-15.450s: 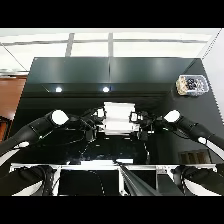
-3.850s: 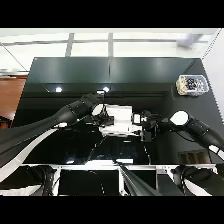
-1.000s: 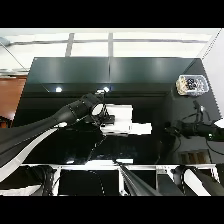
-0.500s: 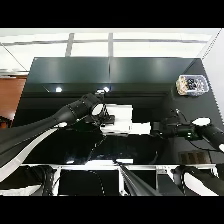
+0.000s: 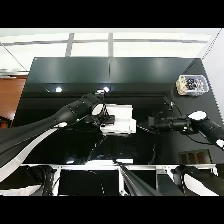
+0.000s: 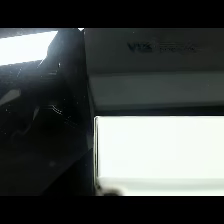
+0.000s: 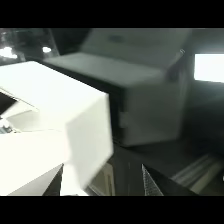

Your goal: Fold the box and place the chain.

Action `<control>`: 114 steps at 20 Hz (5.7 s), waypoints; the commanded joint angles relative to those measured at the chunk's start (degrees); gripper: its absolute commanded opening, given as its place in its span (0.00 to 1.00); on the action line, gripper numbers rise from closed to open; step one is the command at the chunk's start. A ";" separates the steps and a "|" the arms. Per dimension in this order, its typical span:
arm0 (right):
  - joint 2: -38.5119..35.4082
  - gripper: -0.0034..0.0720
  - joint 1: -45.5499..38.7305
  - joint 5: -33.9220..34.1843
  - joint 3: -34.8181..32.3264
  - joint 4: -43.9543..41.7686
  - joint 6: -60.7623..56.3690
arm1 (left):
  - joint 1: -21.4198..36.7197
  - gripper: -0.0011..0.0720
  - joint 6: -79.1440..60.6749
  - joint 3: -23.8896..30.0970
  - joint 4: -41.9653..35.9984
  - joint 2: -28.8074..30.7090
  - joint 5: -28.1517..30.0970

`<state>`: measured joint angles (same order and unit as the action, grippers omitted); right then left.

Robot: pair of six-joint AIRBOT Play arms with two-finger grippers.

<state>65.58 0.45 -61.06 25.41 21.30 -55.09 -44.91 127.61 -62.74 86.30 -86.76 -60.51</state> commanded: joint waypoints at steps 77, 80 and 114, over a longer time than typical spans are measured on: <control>11.91 0.40 41.46 -0.61 33.79 61.68 -74.12 | 0.04 0.05 0.00 -0.07 0.02 0.02 0.72; 5.66 0.40 41.44 -2.97 33.81 61.77 -69.68 | 0.04 0.05 0.00 -0.07 0.07 0.02 0.72; 33.79 0.84 -18.64 4.11 61.02 49.99 -67.45 | 0.04 0.05 0.00 -0.07 0.00 0.02 1.55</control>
<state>94.21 -17.72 -51.75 80.75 74.30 -122.52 -44.93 127.61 -62.76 86.32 -86.74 -58.98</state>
